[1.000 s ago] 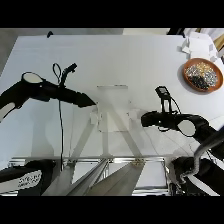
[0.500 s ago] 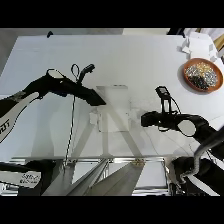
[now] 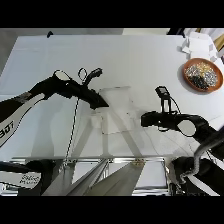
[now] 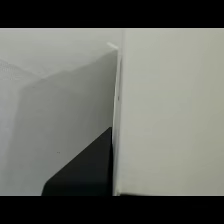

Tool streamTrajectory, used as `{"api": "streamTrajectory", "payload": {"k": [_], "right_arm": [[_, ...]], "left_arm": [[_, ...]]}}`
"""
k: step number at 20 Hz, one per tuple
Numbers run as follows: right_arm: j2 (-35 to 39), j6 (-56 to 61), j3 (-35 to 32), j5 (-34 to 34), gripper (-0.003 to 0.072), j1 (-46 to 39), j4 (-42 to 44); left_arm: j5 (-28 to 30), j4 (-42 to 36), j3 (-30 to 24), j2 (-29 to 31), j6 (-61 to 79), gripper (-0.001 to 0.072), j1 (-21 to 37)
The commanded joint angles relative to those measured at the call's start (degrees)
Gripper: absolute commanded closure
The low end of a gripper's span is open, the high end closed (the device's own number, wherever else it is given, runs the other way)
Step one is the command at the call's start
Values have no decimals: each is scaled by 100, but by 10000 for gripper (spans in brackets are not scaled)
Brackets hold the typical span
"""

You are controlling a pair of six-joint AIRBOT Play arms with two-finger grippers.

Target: Fold the box and place the chain.

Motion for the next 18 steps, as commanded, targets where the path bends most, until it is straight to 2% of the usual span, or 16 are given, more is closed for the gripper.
{"api": "streamTrajectory", "payload": {"k": [1,3,6,7,10,13,18], "right_arm": [[0,0,-2,11,672,4,129],[2,2,0,13,637,4,291],[101,0,55,205,362,4,428],[168,0,138,391,341,0,420],[485,-2,501,911,341,0,352],[1003,0,861,1355,345,0,256],[1996,2,944,1550,347,0,254]], "left_arm": [[-177,-9,4,2,538,700,-9],[-210,-37,4,4,616,702,-15],[-341,-20,4,74,645,705,-17],[-437,-20,4,138,743,706,-17],[-824,76,4,509,857,709,-15],[-1080,551,-4,1102,699,711,-15],[-590,608,-546,2391,866,712,-15]]}}
